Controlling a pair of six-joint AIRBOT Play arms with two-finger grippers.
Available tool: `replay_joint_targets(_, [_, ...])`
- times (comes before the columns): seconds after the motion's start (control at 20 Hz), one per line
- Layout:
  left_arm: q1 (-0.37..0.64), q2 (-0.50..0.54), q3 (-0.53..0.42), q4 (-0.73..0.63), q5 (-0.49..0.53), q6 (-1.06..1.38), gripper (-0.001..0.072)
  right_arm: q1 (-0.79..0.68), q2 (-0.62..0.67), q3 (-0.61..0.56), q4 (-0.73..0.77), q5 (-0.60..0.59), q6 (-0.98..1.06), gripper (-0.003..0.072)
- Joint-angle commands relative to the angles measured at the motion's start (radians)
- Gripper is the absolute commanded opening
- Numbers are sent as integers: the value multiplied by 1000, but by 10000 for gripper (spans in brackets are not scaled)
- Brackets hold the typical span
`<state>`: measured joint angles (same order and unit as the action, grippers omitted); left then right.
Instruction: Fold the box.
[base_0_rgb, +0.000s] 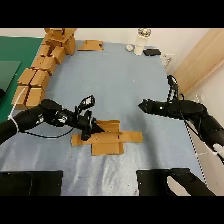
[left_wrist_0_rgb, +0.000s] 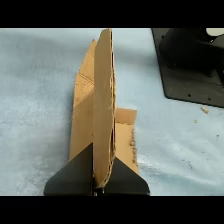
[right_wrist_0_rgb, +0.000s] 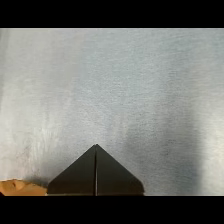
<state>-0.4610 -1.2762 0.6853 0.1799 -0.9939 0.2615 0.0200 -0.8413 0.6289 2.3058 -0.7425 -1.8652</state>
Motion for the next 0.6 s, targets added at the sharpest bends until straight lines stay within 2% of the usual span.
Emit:
replay_joint_targets(0.0, [-8,0,-11,-14,-8,-27,11,1,-1,1,2,1,0,4])
replay_joint_targets(0.15, [-21,-41,-13,-11,2,-19,11,1,-1,1,2,0,0,4])
replay_joint_targets(0.35, [-90,-51,-13,30,148,-17,11,1,-1,1,2,0,0,4])
replay_joint_targets(0.55, [-65,-28,-8,24,192,-21,11,1,-1,1,2,-8,0,4])
